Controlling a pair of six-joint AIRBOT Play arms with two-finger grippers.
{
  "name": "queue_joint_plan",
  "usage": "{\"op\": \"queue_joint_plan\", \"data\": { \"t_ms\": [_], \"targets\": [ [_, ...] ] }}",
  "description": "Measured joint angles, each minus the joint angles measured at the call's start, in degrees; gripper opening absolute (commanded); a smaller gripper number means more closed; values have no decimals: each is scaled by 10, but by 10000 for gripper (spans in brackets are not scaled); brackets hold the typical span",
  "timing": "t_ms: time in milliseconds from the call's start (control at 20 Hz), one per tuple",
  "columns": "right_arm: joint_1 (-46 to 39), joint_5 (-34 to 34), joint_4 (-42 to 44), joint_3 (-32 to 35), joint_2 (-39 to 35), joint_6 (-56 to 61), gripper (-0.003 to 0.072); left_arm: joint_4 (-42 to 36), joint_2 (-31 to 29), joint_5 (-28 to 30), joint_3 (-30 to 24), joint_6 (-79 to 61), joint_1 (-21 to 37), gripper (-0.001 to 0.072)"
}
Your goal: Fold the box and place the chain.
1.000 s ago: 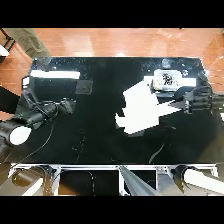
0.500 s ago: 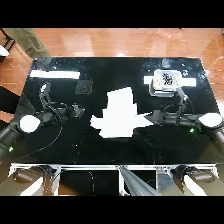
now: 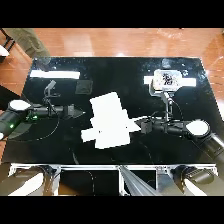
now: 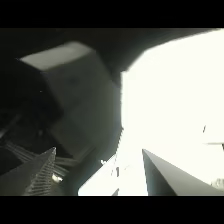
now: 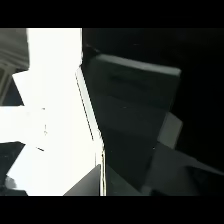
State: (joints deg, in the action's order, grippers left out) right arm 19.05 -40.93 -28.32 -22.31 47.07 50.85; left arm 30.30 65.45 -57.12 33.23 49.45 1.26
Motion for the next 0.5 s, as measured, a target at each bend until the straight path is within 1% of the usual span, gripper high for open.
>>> {"op": "queue_joint_plan", "data": {
  "t_ms": [150, 300, 500],
  "targets": [
    [8, 3, 9, 1, 0, -16, 18, -38, 51, -23, 4, -100, 5, 633],
    [11, 4, 15, 1, 0, -23, 19, -73, 95, -59, 5, -183, 6, 633],
    [13, 0, 18, 1, 0, -23, 18, -122, 141, -96, 15, -276, -13, 632]
  ]
}}
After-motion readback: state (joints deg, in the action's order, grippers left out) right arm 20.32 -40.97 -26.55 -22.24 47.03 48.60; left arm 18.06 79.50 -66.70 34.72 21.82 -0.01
